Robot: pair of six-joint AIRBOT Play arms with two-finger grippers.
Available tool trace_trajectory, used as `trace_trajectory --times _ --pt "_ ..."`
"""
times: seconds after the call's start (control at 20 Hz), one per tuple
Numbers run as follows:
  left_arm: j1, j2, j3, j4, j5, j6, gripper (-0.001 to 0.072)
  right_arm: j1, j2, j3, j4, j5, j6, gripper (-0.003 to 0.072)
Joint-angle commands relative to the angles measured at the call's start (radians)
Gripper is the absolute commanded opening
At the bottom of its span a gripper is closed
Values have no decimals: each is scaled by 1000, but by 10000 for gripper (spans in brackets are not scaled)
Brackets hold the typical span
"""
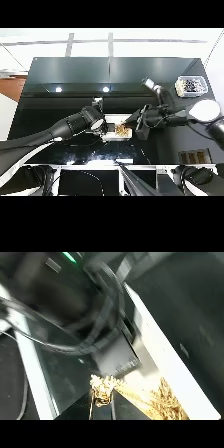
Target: Fold the box and place the chain.
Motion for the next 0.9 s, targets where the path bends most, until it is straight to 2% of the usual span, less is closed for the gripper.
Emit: trace_trajectory --times 0.0,0.1,0.15,0.2,0.25,0.45,0.6,0.75,0.8,0.85 --pt "1 0 0 0 -2 0 28 27 -35 -48 -111 -78 92 31" --pt "1 0 0 0 -1 0 28 27 -35 -48 -146 -74 113 33" --pt "1 0 0 0 -1 0 28 26 -35 -48 -155 -75 125 274" --pt "1 0 0 0 -1 0 28 17 -34 -47 -154 -67 124 640" --pt "1 0 0 0 -2 0 28 -2 -34 -35 -162 -35 124 706" --pt "1 0 1 1 -4 2 28 -169 -1 54 -233 141 139 705" --pt "1 0 10 28 -9 76 28 -321 36 58 -238 180 146 706" --pt "10 0 11 29 -39 111 37 -402 37 58 -240 212 146 706" --pt "13 1 12 26 -53 111 146 -409 37 58 -240 210 146 705" --pt "14 2 21 26 -78 112 380 -409 37 58 -241 206 146 706"
